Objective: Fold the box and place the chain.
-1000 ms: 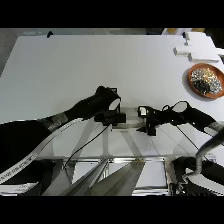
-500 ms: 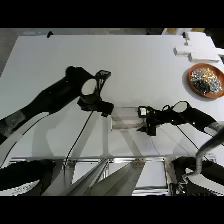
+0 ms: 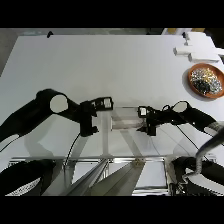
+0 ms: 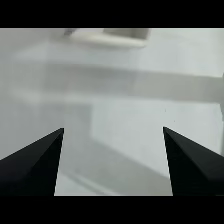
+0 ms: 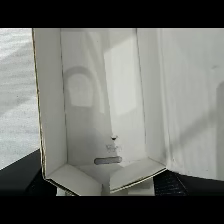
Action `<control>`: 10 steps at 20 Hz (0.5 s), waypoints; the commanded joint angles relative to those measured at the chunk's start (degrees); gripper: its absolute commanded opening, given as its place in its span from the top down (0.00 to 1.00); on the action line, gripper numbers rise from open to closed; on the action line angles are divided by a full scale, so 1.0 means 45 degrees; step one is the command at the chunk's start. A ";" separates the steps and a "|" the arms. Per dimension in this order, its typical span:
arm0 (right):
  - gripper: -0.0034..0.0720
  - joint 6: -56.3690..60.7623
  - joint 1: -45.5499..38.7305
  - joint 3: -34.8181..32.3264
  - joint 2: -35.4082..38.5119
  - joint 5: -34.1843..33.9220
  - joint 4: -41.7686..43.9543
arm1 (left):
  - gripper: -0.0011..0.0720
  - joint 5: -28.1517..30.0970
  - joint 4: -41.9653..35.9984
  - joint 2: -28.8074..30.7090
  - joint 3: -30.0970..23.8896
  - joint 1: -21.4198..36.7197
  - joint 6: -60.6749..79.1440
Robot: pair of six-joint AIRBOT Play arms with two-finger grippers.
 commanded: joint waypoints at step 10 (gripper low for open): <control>0.56 0.0005 -0.0005 0.0000 0.0010 0.0005 0.0005 | 0.02 0.4260 -0.5037 -0.2744 -0.1841 0.0408 0.7164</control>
